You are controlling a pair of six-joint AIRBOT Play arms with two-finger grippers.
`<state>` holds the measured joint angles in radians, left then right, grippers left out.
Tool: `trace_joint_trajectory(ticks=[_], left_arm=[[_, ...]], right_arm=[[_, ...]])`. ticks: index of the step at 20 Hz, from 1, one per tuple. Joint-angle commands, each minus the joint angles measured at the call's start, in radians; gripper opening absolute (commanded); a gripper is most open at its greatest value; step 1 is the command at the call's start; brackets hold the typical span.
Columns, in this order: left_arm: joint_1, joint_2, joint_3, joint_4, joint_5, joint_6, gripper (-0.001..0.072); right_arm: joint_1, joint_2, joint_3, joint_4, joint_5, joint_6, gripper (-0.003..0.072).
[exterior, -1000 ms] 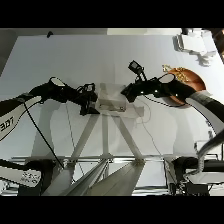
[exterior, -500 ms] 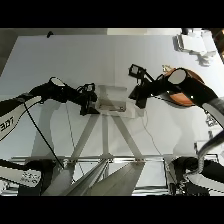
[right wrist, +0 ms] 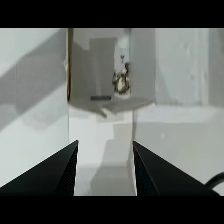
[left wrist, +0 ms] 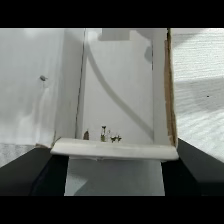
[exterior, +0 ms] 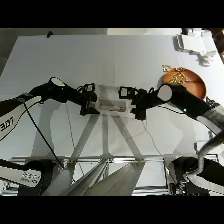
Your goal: Fold the box and place the chain.
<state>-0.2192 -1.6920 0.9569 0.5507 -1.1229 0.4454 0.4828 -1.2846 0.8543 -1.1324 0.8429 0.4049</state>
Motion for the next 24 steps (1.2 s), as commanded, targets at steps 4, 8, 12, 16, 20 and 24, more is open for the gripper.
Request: trace_joint_trajectory(ticks=[4,8,12,16,20,24], left_arm=[[0.0,0.0,0.0,0.0,0.0,0.0,0.0438],[0.0,0.0,0.0,0.0,0.0,0.0,0.0438],[0.0,0.0,0.0,0.0,0.0,0.0,0.0438],[0.0,0.0,0.0,0.0,0.0,0.0,0.0438],[0.0,0.0,0.0,0.0,0.0,0.0,0.0438],[0.0,0.0,0.0,0.0,0.0,0.0,0.0438]], right_arm=[[0.017,-0.07,-0.009,0.043,-0.058,0.006,0.0392],[0.017,-0.1,-0.009,0.101,-0.101,0.006,0.0346],[0.017,-0.099,-0.009,0.161,-0.133,-0.002,0.0346],[0.017,-0.099,-0.009,0.256,-0.121,-0.117,0.0262],[0.017,-0.1,-0.009,0.299,-0.15,-0.179,0.0226],[0.017,-0.1,-0.009,0.299,-0.154,-0.178,0.044]])
